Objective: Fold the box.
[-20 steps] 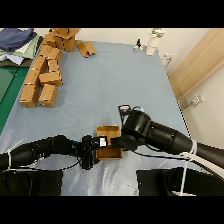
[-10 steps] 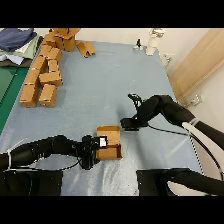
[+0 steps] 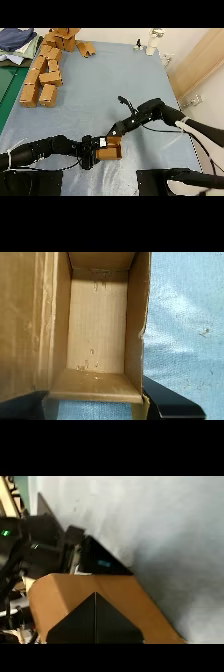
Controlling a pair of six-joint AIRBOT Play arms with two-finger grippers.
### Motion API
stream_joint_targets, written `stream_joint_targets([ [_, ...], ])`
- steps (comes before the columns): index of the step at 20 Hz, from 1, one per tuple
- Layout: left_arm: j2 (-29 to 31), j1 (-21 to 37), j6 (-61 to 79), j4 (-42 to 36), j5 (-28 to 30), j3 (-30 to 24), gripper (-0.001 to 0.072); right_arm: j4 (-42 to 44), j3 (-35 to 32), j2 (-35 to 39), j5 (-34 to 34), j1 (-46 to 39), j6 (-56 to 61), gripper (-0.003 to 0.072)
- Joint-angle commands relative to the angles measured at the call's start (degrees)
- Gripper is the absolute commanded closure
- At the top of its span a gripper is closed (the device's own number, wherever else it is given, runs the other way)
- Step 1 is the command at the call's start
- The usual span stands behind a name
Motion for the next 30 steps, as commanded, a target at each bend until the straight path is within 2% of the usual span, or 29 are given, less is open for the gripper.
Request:
stream_joint_targets([
  [1,0.0,0.0,0.0,0.0,0.0,0.0,0.0250,-1.7,-5.8,9.5,4.8,3.4,-5.6,0.0686],
  [6,0.0,0.0,0.0,0.0,0.0,0.0,0.0250,-10.5,-12.6,22.4,19.6,12.0,-5.5,0.0686],
  [12,0.0,0.0,0.0,0.0,0.0,0.0,0.0250,-27.7,-13.3,26.7,30.5,23.8,-1.4,0.0686],
  [17,0.0,0.0,0.0,0.0,0.0,0.0,0.0250,-36.5,-13.3,28.9,35.6,32.6,1.9,0.0686],
  [22,0.0,0.0,0.0,0.0,0.0,0.0,0.0250,-47.0,-13.4,37.9,34.6,38.3,6.3,0.0681],
  [23,0.0,0.0,0.0,0.0,0.0,0.0,0.0250,-48.7,-13.4,39.1,33.0,38.8,6.2,0.0545],
  [24,0.0,0.0,0.0,0.0,0.0,0.0,0.0250,-50.5,-13.4,39.2,31.6,39.1,5.7,0.0325],
  [25,0.0,0.0,0.0,0.0,0.0,0.0,0.0250,-51.9,-13.4,38.9,30.7,39.1,4.9,0.0259],
  [27,0.0,0.0,0.0,0.0,0.0,0.0,0.0250,-55.2,-13.4,37.8,31.6,39.1,4.9,0.0259],
  [30,0.0,0.0,0.0,0.0,0.0,0.0,0.0250,-55.6,-13.4,36.0,32.5,39.3,3.9,0.0259],
])
